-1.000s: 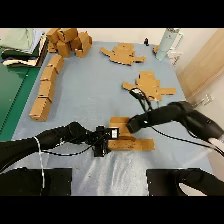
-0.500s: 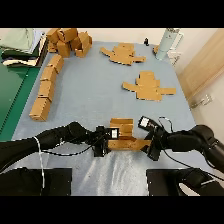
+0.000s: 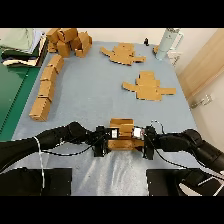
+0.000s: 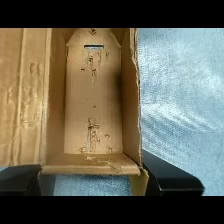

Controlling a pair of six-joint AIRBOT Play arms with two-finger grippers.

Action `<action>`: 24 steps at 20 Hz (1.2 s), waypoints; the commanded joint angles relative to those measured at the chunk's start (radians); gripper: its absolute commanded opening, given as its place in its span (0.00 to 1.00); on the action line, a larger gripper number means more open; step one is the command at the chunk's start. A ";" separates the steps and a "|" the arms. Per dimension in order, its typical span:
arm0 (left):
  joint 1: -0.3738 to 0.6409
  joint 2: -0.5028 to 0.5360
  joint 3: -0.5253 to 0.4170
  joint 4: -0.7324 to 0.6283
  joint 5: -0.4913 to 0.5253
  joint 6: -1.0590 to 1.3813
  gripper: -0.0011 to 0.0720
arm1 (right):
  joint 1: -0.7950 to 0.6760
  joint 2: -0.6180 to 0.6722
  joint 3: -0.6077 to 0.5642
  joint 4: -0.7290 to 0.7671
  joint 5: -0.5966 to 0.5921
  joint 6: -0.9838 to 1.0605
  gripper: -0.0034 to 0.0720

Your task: Fold the box.

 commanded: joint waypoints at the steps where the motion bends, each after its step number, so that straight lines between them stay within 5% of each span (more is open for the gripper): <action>1: 0.000 -0.001 0.001 0.000 0.000 0.000 0.84 | 0.036 -0.022 -0.002 0.047 0.053 -0.042 0.35; 3: 0.000 -0.001 0.001 0.000 0.000 0.000 0.84 | 0.064 -0.041 -0.002 0.070 0.085 -0.052 0.23; 8: 0.000 -0.001 0.001 0.000 0.000 0.000 0.84 | 0.110 -0.072 -0.002 0.072 0.167 -0.098 0.23; 9: 0.000 -0.001 0.001 0.000 0.000 0.000 0.84 | 0.118 -0.077 -0.002 0.072 0.174 -0.100 0.27; 11: 0.000 -0.001 0.001 0.000 0.000 0.000 0.84 | 0.122 -0.092 -0.002 0.076 0.171 -0.100 0.60; 13: 0.000 -0.001 0.001 0.000 0.000 0.000 0.84 | 0.122 -0.095 -0.003 0.081 0.169 -0.100 0.74; 15: 0.000 -0.001 0.001 0.000 0.000 0.000 0.84 | 0.122 -0.095 -0.003 0.080 0.168 -0.100 0.83; 17: 0.000 -0.001 0.001 0.000 0.000 0.000 0.84 | 0.121 -0.091 -0.002 0.072 0.148 -0.078 0.82; 18: 0.000 -0.001 0.001 0.000 0.000 0.000 0.84 | 0.119 -0.083 0.002 0.034 0.112 -0.013 0.73; 21: 0.000 -0.001 0.001 0.000 0.000 0.000 0.84 | 0.110 -0.024 0.054 -0.314 -0.100 0.470 0.05; 24: 0.000 -0.001 0.001 0.000 0.000 0.000 0.84 | 0.107 0.070 0.137 -0.734 -0.314 1.110 0.05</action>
